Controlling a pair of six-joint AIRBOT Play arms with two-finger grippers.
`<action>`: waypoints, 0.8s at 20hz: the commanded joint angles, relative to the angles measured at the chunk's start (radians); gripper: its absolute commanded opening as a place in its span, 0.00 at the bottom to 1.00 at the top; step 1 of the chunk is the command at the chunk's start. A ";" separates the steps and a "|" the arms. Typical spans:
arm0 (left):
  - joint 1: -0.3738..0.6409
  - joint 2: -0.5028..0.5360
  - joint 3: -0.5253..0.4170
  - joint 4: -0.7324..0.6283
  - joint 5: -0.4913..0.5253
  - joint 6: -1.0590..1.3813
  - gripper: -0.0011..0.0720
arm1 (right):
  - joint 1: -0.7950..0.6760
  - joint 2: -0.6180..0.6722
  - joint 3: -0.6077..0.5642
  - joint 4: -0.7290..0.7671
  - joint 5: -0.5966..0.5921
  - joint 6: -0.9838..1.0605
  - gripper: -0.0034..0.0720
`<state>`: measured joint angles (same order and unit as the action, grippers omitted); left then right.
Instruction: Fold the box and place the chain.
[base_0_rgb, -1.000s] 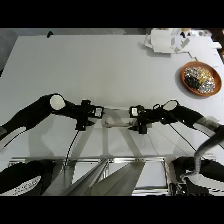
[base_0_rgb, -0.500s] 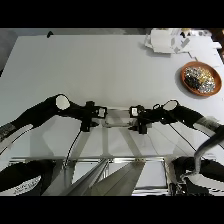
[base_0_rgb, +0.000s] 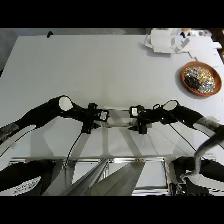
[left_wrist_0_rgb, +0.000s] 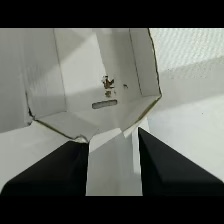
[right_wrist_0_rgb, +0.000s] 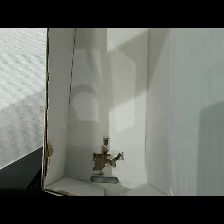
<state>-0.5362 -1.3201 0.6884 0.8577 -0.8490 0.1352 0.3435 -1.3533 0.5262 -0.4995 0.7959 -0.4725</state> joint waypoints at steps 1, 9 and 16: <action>-0.011 -0.013 0.000 -0.046 0.039 -0.005 0.44 | 0.000 0.000 0.000 0.000 0.000 0.000 0.40; -0.026 -0.014 0.000 -0.062 0.089 -0.005 0.29 | 0.000 0.000 0.000 0.000 0.000 0.000 0.40; -0.074 -0.020 0.000 -0.119 0.129 -0.004 0.29 | 0.000 0.000 0.000 0.000 0.000 0.000 0.40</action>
<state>-0.5949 -1.3384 0.6880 0.7628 -0.7486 0.1307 0.3435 -1.3533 0.5262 -0.4999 0.7971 -0.4721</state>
